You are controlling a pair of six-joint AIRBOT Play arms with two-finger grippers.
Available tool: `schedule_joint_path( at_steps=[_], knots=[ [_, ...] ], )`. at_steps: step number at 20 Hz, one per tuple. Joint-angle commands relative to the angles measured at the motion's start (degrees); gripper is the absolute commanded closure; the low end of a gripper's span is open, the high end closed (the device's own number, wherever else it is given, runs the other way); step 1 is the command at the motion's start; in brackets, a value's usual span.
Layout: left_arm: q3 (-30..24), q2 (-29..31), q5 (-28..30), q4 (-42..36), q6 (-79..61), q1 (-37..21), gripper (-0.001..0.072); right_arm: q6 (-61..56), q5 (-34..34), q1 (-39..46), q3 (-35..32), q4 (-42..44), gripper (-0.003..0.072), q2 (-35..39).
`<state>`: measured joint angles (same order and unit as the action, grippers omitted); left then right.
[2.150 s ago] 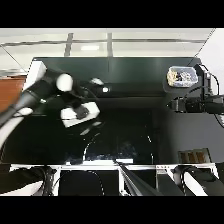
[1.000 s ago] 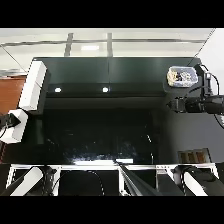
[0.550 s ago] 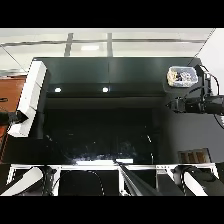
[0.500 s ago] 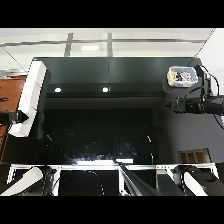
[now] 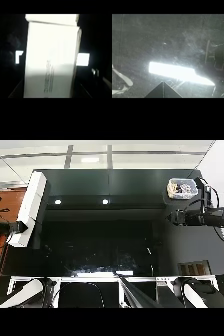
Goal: Fold the box and place the chain.
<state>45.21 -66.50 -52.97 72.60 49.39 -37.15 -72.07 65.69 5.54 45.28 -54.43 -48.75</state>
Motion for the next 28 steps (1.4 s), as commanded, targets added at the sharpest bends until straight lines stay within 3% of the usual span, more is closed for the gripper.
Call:
schedule_joint_path(
  at_steps=[1,6,7,8,9,11,15,19,22,28],
  knots=[
    [4.4,0.5,-0.7,-1.1,0.4,1.3,-0.0011,-0.2,-0.2,0.0,0.0,0.0,0.0674,0.0],
    [27.6,3.5,-4.5,-7.4,10.8,9.3,0.0000,-0.1,-3.5,0.0,0.0,0.6,0.0674,0.0],
    [31.7,3.8,-6.5,-10.2,15.6,11.3,0.0182,-0.1,-4.3,0.0,0.0,0.7,0.0674,0.0],
    [34.3,4.3,-9.4,-12.6,18.9,13.3,0.0634,-0.1,-5.2,0.0,0.0,0.6,0.0673,0.0],
    [34.5,5.7,-9.9,-13.7,21.0,16.3,0.0686,0.1,-6.3,0.0,0.0,0.6,0.0674,0.0],
    [29.6,10.4,-5.9,-11.5,21.2,24.6,0.0686,4.3,-10.1,0.0,0.0,0.1,0.0674,0.0],
    [6.1,21.6,4.8,-3.5,25.2,40.2,0.0686,9.7,-15.9,0.0,0.0,-2.4,0.0674,0.0],
    [-9.1,31.4,11.1,-3.4,29.3,45.5,0.0684,9.7,-15.8,0.0,0.0,-2.4,0.0673,0.0],
    [-12.1,34.4,10.8,-3.5,29.3,45.3,0.0684,9.7,-15.8,0.0,0.0,-2.4,0.0674,0.0],
    [-12.1,33.8,10.6,-4.1,29.3,45.4,0.0684,9.7,-15.8,0.0,0.0,-2.4,0.0674,0.0]
  ],
)
